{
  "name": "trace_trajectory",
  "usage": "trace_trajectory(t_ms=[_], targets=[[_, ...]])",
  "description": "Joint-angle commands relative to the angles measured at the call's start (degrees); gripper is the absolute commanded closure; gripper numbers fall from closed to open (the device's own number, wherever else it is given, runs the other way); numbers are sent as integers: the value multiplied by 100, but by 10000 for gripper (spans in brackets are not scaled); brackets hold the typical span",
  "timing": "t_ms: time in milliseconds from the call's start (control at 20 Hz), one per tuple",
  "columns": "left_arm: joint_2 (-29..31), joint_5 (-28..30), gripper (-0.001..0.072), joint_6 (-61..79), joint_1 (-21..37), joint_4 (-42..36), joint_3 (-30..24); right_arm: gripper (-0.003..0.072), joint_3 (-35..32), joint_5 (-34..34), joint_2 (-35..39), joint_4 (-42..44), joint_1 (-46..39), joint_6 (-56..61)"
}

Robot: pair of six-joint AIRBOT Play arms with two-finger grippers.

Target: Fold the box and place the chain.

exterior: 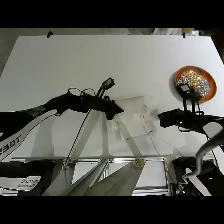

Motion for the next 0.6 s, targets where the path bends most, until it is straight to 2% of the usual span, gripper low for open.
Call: trace_trajectory(t_ms=[0, 100, 250, 550], targets=[[131, -118, 710, 944, -9, 540, 177, 370, 542, 68, 70, -46, 4, -396], [129, -249, 710, 1202, -20, 894, 317, 370, 774, 109, 76, -48, 4, -634], [103, -63, 709, 1530, -76, 1176, 330, 370, 802, 192, 74, -63, 4, -761], [-129, 297, 709, 1716, -247, 1025, 328, 371, 802, 352, 74, -192, 4, -761]])
